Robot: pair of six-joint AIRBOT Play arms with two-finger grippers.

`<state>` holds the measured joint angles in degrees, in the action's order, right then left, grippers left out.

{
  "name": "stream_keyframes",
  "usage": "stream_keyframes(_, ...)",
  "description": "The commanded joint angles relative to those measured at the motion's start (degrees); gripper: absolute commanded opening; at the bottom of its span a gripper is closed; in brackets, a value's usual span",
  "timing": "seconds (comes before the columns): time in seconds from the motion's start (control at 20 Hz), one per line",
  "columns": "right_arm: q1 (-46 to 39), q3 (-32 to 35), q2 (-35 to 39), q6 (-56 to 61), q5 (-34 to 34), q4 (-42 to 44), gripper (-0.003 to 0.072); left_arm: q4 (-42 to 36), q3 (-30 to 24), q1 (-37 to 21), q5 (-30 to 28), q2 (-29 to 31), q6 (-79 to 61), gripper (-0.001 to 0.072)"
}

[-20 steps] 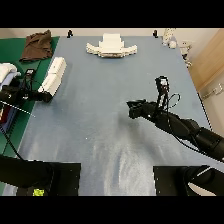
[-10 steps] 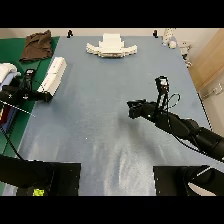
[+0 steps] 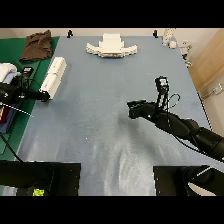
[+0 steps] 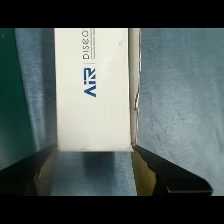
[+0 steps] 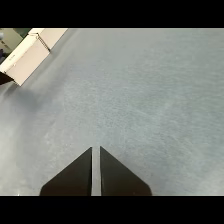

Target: Fold the box.

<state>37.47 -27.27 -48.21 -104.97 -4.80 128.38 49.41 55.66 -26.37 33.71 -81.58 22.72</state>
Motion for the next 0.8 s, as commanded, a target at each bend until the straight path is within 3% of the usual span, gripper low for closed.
stream_keyframes(0.0, 0.0, 0.0, 0.0, 0.0, -1.1, 0.0, 0.0088, 12.2, 0.1, -0.2, 7.3, 5.8, 5.9, 0.0692)
stream_keyframes(0.2, 0.0, 0.0, 0.0, 0.0, -4.6, -1.3, 0.0088, 20.0, 0.1, -0.1, 18.6, 13.7, 10.8, 0.0691)
stream_keyframes(0.4, 0.0, -0.2, -0.5, 0.0, -6.8, -2.6, 0.0088, 12.3, 0.0, 3.8, 30.7, 21.5, 13.2, 0.0691)
stream_keyframes(0.55, -0.9, -4.2, -5.3, 0.0, -11.5, -2.6, 0.0084, 4.2, 0.0, 13.9, 34.4, 23.8, 16.5, 0.0691)
stream_keyframes(0.75, -1.8, -15.3, -17.6, 0.7, -22.2, -2.9, 0.0082, 3.5, 0.0, 32.1, 30.2, 21.4, 24.9, 0.0692)
